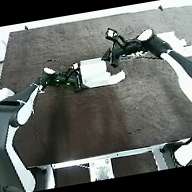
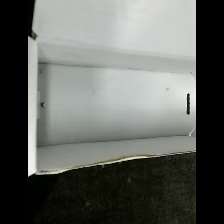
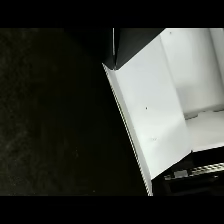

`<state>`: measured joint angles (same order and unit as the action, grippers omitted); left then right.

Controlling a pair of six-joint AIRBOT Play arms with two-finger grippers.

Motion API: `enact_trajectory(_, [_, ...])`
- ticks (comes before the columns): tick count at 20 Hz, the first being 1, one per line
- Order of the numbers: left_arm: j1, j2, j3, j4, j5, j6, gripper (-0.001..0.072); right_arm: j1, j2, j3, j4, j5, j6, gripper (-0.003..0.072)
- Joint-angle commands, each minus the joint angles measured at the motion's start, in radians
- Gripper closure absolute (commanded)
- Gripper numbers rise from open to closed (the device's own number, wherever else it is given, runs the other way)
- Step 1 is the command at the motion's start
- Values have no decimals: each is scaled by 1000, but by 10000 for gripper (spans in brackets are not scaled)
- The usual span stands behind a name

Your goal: Fold the box and place the chain.

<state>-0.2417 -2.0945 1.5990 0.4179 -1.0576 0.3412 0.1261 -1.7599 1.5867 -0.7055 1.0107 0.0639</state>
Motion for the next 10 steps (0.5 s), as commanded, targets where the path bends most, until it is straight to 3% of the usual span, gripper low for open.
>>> enact_trajectory(1, [0,0,0,0,1,0,350,-2,146,-89,-166,15,38,676])
enact_trajectory(2, [0,0,0,0,1,0,350,-8,175,-125,-205,15,38,567])
enact_trajectory(3, [0,0,0,0,1,0,350,-16,188,-154,-224,15,38,273])
enact_trajectory(4, [0,0,0,0,1,0,350,-26,190,-179,-223,17,38,68])
enact_trajectory(10, [0,0,0,0,2,0,350,-29,134,-244,-222,3,-50,68])
